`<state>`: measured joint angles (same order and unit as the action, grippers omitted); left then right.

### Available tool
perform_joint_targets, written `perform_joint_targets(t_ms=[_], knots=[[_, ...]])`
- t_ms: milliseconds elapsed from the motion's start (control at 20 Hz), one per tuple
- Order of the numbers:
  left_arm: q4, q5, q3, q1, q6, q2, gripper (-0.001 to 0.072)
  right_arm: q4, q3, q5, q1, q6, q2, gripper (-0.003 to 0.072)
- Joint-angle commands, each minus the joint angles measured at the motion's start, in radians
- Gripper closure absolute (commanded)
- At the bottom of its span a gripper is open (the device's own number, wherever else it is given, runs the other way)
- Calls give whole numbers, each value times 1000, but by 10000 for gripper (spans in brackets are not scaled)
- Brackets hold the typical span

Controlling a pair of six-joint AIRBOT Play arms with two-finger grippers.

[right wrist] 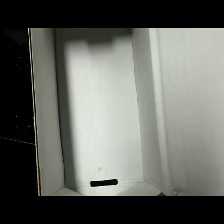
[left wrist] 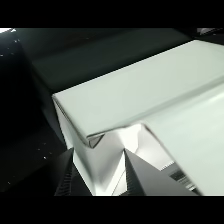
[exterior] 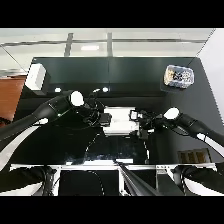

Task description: Fold the box and place the chain.

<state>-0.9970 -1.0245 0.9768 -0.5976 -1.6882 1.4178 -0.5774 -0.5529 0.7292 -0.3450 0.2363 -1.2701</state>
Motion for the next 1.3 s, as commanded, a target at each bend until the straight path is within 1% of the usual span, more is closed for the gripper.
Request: perform_joint_targets(t_ms=[0, 350, 600, 750, 950, 1050, 1150, 1250], knots=[[-64, -9, 10, -26, -120, 0, 351, 0, 0, 0, 0, 0, 0, 630], [-232, -23, 10, -94, -284, 0, 351, 0, 0, 0, 0, 0, 0, 630], [-253, -26, 14, -95, -321, 27, 351, 0, 0, 0, 0, 0, 0, 629], [-272, -70, 78, -105, -326, 86, 361, 0, 0, 0, 0, 0, 0, 630], [-474, -164, 176, -164, -473, 140, 361, 0, 0, 0, 0, 0, 0, 629], [-486, -161, 190, -183, -514, 151, 361, 0, 0, 0, 0, 0, 0, 630], [-482, -137, 190, -192, -563, 152, 361, 0, 0, 0, 0, 0, 0, 629], [-477, -137, 190, -197, -573, 152, 361, 0, 0, 0, 0, 0, 0, 629]])
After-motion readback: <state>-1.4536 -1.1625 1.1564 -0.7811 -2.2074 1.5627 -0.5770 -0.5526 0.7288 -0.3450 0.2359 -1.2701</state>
